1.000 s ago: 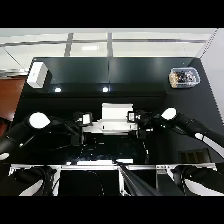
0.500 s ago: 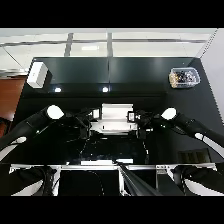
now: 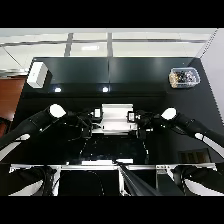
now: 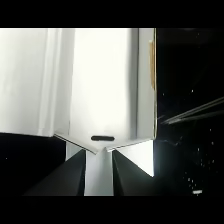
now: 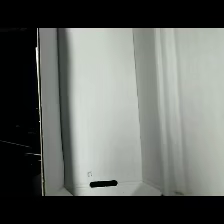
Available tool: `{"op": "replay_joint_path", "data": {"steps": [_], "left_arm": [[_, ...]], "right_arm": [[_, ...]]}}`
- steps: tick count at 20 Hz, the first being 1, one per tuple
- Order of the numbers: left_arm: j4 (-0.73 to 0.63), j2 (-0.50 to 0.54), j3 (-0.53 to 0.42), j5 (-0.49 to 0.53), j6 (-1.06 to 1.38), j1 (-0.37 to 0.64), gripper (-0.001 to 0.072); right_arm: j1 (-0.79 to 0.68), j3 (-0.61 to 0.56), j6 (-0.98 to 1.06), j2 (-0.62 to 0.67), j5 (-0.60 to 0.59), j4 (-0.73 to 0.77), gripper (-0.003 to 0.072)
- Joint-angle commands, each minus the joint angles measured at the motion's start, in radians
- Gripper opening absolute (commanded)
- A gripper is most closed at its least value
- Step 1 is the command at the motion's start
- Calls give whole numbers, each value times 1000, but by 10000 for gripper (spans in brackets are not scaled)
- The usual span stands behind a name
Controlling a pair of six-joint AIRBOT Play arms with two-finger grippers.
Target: Fold the box and place the chain.
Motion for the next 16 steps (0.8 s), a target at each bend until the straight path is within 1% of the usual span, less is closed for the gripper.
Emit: {"op": "replay_joint_path", "data": {"steps": [1,2,3,6,8,11,14,16], "left_arm": [[-100,-6,1,-8,25,0,193],[-108,-9,1,-18,25,-2,191],[-107,-13,1,-19,26,-5,151],[-116,-32,1,-17,26,-7,152],[-171,-51,2,-14,28,-7,157],[-235,-84,3,-10,137,-27,158],[-234,-88,8,29,142,-37,158],[-234,-88,8,34,142,-35,158]], "right_arm": [[0,0,0,0,0,0,188],[0,0,0,0,0,0,188],[0,0,0,0,0,0,188],[0,0,0,0,0,0,188],[0,0,0,0,0,0,188],[0,0,0,0,0,0,188],[0,0,0,0,0,0,188],[0,0,0,0,0,0,188]]}}
